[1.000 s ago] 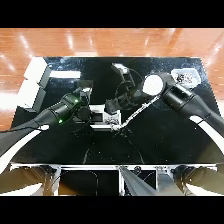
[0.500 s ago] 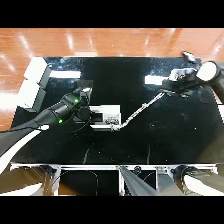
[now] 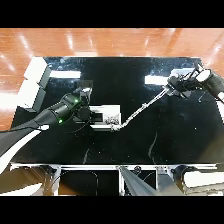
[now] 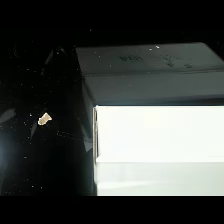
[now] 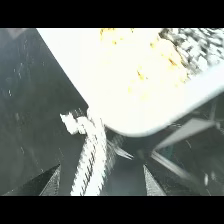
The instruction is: Fold the box and place the chain.
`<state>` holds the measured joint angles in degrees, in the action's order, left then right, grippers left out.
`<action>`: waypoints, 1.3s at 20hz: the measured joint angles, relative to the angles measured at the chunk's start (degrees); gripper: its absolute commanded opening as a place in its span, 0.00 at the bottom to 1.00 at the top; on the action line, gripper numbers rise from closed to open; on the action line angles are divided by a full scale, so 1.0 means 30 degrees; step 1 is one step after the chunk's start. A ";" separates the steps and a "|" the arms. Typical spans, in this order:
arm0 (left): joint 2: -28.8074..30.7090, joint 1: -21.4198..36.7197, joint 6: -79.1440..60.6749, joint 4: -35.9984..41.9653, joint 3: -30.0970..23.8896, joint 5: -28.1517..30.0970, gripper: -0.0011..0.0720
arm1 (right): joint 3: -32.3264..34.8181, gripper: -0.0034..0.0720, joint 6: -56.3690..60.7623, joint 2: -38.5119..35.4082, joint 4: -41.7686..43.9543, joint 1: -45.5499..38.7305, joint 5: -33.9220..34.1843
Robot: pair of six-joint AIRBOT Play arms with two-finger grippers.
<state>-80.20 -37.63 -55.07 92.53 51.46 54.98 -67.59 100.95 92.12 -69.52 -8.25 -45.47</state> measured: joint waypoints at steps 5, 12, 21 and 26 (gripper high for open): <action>0.0000 0.0000 0.0000 -0.0022 0.0000 -0.0007 0.04 | -0.1450 0.70 -0.0240 0.1683 0.1020 0.0466 0.0423; 0.0000 0.0000 0.0000 -0.0029 0.0000 -0.0022 0.04 | -0.2091 0.08 -0.0889 0.2244 0.1064 0.1304 0.0044; 0.0000 0.0000 0.0000 -0.0029 0.0000 -0.0029 0.04 | -0.2470 0.08 -0.2943 -0.2754 0.1151 0.1508 -0.1129; 0.0000 0.0000 0.0000 -0.0029 0.0000 -0.0036 0.04 | -0.2492 0.08 -0.3993 -0.8029 0.1188 0.2535 -0.1989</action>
